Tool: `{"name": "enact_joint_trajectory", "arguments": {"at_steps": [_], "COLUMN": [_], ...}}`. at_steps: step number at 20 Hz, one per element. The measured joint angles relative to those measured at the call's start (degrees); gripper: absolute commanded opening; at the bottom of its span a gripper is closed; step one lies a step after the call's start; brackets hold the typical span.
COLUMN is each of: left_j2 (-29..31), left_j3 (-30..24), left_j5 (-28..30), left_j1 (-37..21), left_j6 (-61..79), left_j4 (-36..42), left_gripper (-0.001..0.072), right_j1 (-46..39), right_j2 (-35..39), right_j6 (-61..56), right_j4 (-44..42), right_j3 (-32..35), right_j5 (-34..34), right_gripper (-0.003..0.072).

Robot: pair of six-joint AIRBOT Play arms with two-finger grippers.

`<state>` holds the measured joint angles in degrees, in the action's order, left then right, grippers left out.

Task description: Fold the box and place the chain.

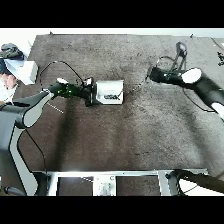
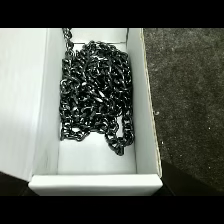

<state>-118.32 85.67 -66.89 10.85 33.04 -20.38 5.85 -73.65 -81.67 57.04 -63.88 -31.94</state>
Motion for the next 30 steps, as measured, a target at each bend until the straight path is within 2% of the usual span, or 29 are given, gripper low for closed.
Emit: {"name": "enact_joint_trajectory", "arguments": {"at_steps": [3, 7, 13, 20, 23, 26, 27, 28, 29, 30], "left_j2": [0.00, 0.00, 0.00, 0.00, 0.00, 0.00, 0.00, 0.00, 0.00, 0.00], "left_j3": [0.00, 0.00, 0.00, 0.00, 0.00, 0.00, 0.00, 0.00, 0.00, 0.00], "left_j5": [0.00, -0.02, -0.02, -0.02, -0.02, -0.02, -0.02, -0.02, 0.00, -0.02], "left_j1": [0.00, 0.00, 0.00, 0.00, 0.00, 0.00, 0.00, 0.00, 0.00, 0.00], "left_j6": [0.00, 0.00, -0.02, 0.00, 0.00, 0.00, 0.00, 0.00, 0.00, 0.00], "left_j4": [0.00, -0.02, 0.00, -0.02, 0.00, 0.00, -0.02, -0.02, 0.00, 0.00], "left_gripper": [0.0273, 0.0273, 0.0273, 0.0273, 0.0273, 0.0273, 0.0273, 0.0273, 0.0273, 0.0272], "right_j1": [3.43, 10.43, 19.32, 22.40, 22.73, 22.80, 22.82, 22.84, 22.84, 22.84], "right_j2": [7.13, 10.75, 4.70, -5.35, -6.23, -5.07, -4.55, -3.98, -3.52, -3.21], "right_j6": [1.36, 2.12, 2.32, 2.43, 2.47, 2.56, 2.60, 2.60, 2.62, 2.67], "right_j4": [-0.07, -0.28, -1.31, -3.15, -1.53, 3.72, 5.11, 6.34, 7.15, 7.85], "right_j3": [0.00, 0.00, 0.00, 0.02, 0.02, 0.00, 0.00, 0.00, 0.00, 0.00], "right_j5": [-3.02, 0.11, 8.17, 12.57, 12.92, 12.96, 12.98, 13.03, 13.18, 13.25], "right_gripper": [0.0017, 0.0016, 0.0015, 0.0017, 0.0016, 0.0018, 0.0181, 0.0501, 0.0355, 0.0281]}}
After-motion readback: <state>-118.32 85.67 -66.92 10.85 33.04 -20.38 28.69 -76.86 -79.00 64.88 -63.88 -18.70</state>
